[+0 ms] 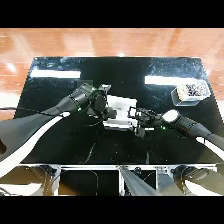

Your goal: Fold the box and place the chain.

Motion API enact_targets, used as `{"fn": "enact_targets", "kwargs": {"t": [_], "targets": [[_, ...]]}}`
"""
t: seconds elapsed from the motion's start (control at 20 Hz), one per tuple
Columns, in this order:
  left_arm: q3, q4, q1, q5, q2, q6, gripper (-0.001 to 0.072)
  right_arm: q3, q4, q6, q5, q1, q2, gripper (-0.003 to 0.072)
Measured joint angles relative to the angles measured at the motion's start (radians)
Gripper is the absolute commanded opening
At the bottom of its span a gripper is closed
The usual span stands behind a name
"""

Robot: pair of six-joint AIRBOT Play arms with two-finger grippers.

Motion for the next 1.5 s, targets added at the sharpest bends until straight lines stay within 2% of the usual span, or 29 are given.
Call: {"fn": "enact_targets", "kwargs": {"t": [0.5, 0.55, 0.6, 0.9, 0.95, 1.0, 1.05, 1.1, 1.5], "targets": [[0.004, 0.000, -0.009, -0.007, -0.035, -0.027, 0.0191, 0.000, 0.000, 0.000, 0.000, 0.000, 0.000, 0.0315], [0.006, 0.000, -0.010, -0.007, -0.037, -0.029, 0.0161, 0.000, 0.000, 0.000, 0.000, 0.000, 0.000, 0.0315], [0.008, 0.000, -0.011, -0.007, -0.039, -0.031, 0.0024, 0.000, 0.000, 0.000, 0.000, 0.000, 0.000, 0.0314], [0.041, 0.000, -0.020, 0.004, -0.044, -0.023, 0.0029, 0.000, 0.000, 0.003, 0.001, 0.000, 0.001, 0.0314], [0.047, 0.000, -0.021, 0.006, -0.045, -0.022, 0.0130, 0.000, 0.000, 0.003, 0.001, 0.000, 0.001, 0.0315], [0.051, 0.000, -0.021, 0.005, -0.045, -0.019, 0.0303, 0.000, 0.000, 0.002, -0.002, 0.000, 0.001, 0.0315], [0.058, -0.005, -0.023, -0.013, -0.046, -0.015, 0.0400, 0.000, 0.002, 0.002, -0.009, 0.000, 0.001, 0.0314], [0.063, -0.019, -0.023, -0.018, -0.045, -0.016, 0.0446, 0.000, 0.002, 0.001, -0.010, 0.000, 0.001, 0.0315], [0.105, 0.007, -0.021, 0.094, -0.042, -0.018, 0.0452, 0.000, -0.001, -0.003, 0.003, 0.001, 0.000, 0.0315]]}}
